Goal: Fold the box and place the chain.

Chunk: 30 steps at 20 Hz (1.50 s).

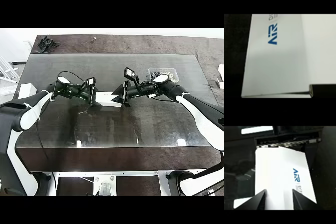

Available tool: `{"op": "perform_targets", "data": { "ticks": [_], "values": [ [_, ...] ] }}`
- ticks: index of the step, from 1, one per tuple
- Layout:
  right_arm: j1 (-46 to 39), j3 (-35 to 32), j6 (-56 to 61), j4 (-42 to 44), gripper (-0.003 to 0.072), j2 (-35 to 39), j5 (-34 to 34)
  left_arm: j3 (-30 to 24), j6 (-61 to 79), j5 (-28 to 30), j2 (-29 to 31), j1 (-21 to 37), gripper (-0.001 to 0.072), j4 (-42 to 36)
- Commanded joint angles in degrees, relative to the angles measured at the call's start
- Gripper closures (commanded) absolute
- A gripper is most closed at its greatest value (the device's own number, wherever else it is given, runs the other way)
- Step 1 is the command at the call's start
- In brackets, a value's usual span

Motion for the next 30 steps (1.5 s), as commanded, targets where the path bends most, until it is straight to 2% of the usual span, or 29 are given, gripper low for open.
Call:
{"op": "perform_targets", "data": {
  "ticks": [1,15,21,30],
  "values": [
    [0.2,0.0,-0.9,0.1,0.0318,0.0,0.1,0.0,0.0,0.0,0.0,0.0,0.0171,0.0],
    [0.2,8.9,8.3,-6.6,0.0319,-5.2,6.5,0.0,0.0,0.0,0.0,0.0,0.0171,0.0],
    [0.3,9.9,12.5,-8.5,0.032,-5.8,6.5,0.0,0.0,-0.1,0.0,0.0,0.0171,0.0],
    [2.3,10.3,10.1,-9.0,0.0318,-6.2,2.4,0.0,0.0,-0.1,0.0,0.0,0.0171,0.0]
  ]
}}
